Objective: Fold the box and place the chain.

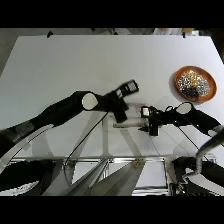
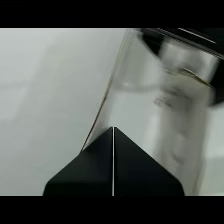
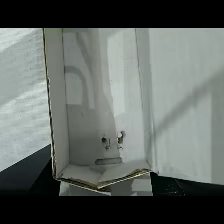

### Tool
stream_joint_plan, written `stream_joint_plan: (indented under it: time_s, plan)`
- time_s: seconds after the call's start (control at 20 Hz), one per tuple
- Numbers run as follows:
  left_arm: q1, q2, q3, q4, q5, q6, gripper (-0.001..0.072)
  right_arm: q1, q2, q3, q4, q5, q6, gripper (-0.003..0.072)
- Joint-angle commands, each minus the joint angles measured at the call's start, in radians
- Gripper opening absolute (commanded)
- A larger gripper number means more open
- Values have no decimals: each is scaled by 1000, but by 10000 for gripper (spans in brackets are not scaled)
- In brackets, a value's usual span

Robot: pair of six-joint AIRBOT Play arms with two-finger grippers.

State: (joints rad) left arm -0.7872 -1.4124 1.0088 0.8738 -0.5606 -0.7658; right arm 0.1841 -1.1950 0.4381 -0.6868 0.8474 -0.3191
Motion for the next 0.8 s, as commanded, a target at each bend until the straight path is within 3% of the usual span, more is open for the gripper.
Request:
stream_joint_plan:
  time_s: [0.0,0.3,0.4,0.55,0.65,0.75]
  plan:
    - [58,-50,1,-2,101,-144,6,0,0,0,-1,0,0,395]
    - [78,-77,1,5,-23,-130,6,0,0,0,-1,1,0,395]
    - [84,-32,1,106,-83,-129,2,0,0,0,-1,1,0,395]
    - [81,76,1,389,-278,-128,2,0,0,0,0,1,0,395]
    - [81,122,1,436,-412,-62,6,0,0,0,0,1,0,395]
    - [81,130,0,392,-518,78,6,0,0,0,0,1,0,395]
